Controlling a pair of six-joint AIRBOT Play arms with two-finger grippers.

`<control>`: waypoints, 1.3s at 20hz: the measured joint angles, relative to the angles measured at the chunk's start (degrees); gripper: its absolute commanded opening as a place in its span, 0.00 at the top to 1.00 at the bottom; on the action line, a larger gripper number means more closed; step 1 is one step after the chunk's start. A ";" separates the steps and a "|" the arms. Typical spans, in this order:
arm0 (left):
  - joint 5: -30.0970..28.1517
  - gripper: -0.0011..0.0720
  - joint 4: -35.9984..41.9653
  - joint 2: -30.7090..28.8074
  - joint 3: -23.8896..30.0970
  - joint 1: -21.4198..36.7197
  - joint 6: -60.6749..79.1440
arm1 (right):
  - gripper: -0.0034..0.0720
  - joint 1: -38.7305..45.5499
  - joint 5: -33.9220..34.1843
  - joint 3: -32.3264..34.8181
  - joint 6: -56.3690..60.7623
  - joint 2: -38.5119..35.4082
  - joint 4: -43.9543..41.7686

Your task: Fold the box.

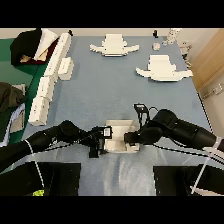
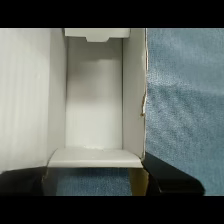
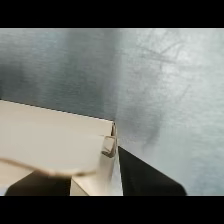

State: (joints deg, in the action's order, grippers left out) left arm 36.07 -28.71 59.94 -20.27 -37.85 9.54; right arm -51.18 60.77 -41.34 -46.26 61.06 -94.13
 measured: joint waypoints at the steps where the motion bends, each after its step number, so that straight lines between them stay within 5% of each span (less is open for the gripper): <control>1: 0.00 0.36 0.00 0.00 0.00 0.00 0.02 | 0.42 -1.18 1.29 -1.09 2.27 1.33 1.44; 13: -0.02 0.36 0.00 0.00 0.00 0.00 0.00 | 0.42 -4.83 5.88 -5.75 13.81 8.61 5.70; 15: -0.02 0.36 0.00 0.00 0.00 0.00 0.00 | 0.65 -4.90 5.97 -5.86 14.25 9.14 5.81; 16: 0.00 0.36 0.00 0.00 0.00 0.00 0.02 | 0.89 -4.90 6.19 -5.88 14.36 9.29 5.97; 17: -0.02 0.36 0.00 0.00 0.00 0.00 0.02 | 0.95 -4.87 6.82 -5.88 14.51 9.40 6.10; 23: -0.02 0.36 -0.02 0.00 0.00 0.00 0.04 | 0.95 -4.87 7.13 -5.95 14.71 9.66 6.19; 24: -0.02 0.36 -0.02 0.00 0.00 0.00 0.04 | 0.89 -4.87 7.17 -5.95 14.71 9.66 6.19; 26: -0.02 0.36 0.02 0.00 0.00 0.00 -0.04 | 0.39 -4.90 7.34 -5.88 14.75 9.73 6.12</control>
